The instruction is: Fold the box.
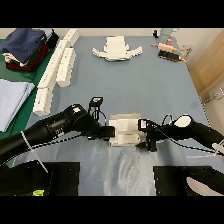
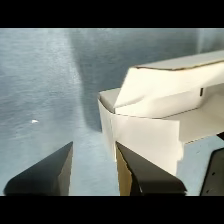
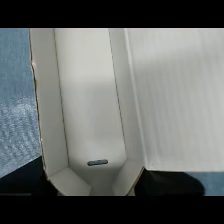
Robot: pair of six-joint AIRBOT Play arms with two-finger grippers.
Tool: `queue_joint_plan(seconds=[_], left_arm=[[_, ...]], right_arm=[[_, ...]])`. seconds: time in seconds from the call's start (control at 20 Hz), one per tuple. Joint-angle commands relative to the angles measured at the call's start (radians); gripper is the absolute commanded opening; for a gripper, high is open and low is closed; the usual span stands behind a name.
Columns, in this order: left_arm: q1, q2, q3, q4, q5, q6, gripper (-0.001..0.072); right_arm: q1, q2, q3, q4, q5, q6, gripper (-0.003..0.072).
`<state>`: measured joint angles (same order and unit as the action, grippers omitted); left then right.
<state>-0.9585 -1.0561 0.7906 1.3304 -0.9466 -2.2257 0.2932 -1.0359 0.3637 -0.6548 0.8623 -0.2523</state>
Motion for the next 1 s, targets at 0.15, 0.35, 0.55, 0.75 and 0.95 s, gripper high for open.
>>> queue_joint_plan(seconds=[0.15,0.35,0.55,0.75,0.95], left_arm=[[-0.008,-0.027,0.007,-0.048,0.053,0.018,0.0428],[-0.014,-0.028,0.008,-0.052,0.058,-0.001,0.0428],[-0.029,-0.058,0.008,-0.051,0.055,-0.024,0.0428],[-0.033,-0.117,0.022,-0.049,0.057,-0.041,0.0428],[-0.033,-0.165,0.052,-0.047,0.051,-0.059,0.0426]], right_arm=[[0.001,0.001,0.001,0.000,0.000,0.000,0.0605],[0.001,0.001,0.001,0.000,0.000,0.000,0.0605],[0.001,0.000,0.001,0.000,0.000,0.000,0.0605],[0.001,0.001,0.001,0.000,0.000,0.000,0.0605],[0.001,0.000,0.001,0.000,0.000,0.000,0.0605]])
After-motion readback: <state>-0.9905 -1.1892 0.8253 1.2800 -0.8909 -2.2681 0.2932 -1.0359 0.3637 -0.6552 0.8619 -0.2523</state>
